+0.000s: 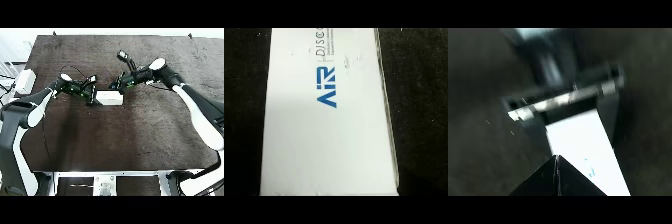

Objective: Fold the box and place the chain.

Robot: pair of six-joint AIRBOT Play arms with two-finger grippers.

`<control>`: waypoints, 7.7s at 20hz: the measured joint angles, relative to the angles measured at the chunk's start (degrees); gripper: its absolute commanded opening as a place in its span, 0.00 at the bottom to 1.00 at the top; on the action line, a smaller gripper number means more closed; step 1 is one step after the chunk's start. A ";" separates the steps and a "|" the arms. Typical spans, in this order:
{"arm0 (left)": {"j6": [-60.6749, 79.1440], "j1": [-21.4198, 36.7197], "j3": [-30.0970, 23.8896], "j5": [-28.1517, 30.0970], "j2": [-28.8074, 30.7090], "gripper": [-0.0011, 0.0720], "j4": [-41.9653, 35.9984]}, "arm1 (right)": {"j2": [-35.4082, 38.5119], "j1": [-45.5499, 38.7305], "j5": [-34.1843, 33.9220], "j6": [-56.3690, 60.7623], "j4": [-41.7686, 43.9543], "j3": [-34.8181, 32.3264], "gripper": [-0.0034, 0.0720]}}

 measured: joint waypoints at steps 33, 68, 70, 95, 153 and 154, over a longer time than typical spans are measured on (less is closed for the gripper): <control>-12.50 0.09 0.42 -3.69 6.97 0.03 -4.39 | 48.19 -8.28 -24.22 5.81 -1.84 -49.20 0.06; -44.63 25.94 -29.35 53.59 24.22 0.04 1.68 | 48.19 -8.31 -24.65 7.34 -1.70 -49.66 0.06; -44.74 25.90 -29.49 53.96 24.20 0.04 1.86 | 48.19 -8.31 -24.65 7.34 -1.70 -49.90 0.06; -46.84 25.90 -29.64 47.60 35.76 0.04 3.80 | 50.93 -8.33 -25.00 10.32 0.20 -49.59 0.07; -39.47 25.70 -78.31 26.67 119.32 0.04 1.84 | 105.68 -27.21 -39.41 25.09 -7.69 -83.76 0.06; -39.47 25.70 -78.31 26.67 119.32 0.04 1.86 | 105.68 -27.21 -39.41 25.09 -7.69 -83.76 0.06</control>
